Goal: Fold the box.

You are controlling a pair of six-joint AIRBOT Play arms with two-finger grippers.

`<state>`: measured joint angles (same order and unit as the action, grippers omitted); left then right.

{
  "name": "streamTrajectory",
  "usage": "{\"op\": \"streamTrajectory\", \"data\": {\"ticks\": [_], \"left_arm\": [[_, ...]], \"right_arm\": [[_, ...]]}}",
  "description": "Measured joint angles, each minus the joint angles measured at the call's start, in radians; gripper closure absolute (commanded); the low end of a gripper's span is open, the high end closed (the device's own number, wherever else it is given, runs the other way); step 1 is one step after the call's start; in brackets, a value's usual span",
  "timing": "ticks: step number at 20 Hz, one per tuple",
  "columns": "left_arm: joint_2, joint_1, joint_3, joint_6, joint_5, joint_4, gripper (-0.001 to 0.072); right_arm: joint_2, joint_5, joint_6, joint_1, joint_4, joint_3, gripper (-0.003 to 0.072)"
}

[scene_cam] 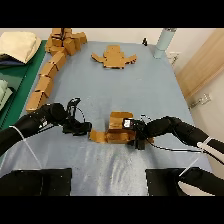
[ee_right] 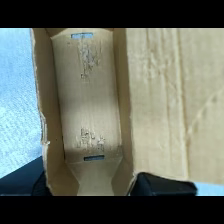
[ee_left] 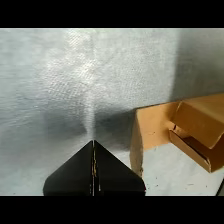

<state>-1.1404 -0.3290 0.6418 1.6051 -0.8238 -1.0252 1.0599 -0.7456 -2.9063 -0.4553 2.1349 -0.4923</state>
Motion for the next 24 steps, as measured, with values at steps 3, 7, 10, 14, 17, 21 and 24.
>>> {"op": "streamTrajectory", "data": {"ticks": [3, 7, 10, 14, 17, 21, 24], "left_arm": [[-0.028, -0.027, -0.005, -0.054, 0.034, 0.083, 0.0699], [-0.04, -0.053, -0.007, -0.12, 0.05, 0.183, 0.0699], [-0.042, -0.066, -0.007, -0.14, 0.048, 0.222, 0.0699], [-0.039, -0.074, 0.002, -0.149, 0.009, 0.256, 0.0698], [-0.022, -0.076, 0.017, -0.168, -0.02, 0.271, 0.0697], [-0.01, -0.076, 0.035, -0.196, -0.039, 0.278, 0.0453], [-0.007, -0.076, 0.04, -0.204, -0.043, 0.28, 0.0419]], "right_arm": [[0.0, 0.0, 0.0, 0.0, 0.0, 0.0, 0.0111], [0.0, 0.0, 0.0, 0.0, 0.0, 0.0, 0.0111], [0.0, 0.0, 0.0, 0.0, 0.0, 0.0, 0.0111], [0.0, 0.0, 0.0, 0.0, 0.0, 0.0, 0.0111], [0.0, 0.0, 0.0, 0.0, 0.0, 0.0, 0.0111], [0.0, 0.0, 0.0, 0.0, 0.0, 0.0, 0.0111], [0.0, 0.0, 0.0, 0.0, 0.0, 0.0, 0.0111]]}}
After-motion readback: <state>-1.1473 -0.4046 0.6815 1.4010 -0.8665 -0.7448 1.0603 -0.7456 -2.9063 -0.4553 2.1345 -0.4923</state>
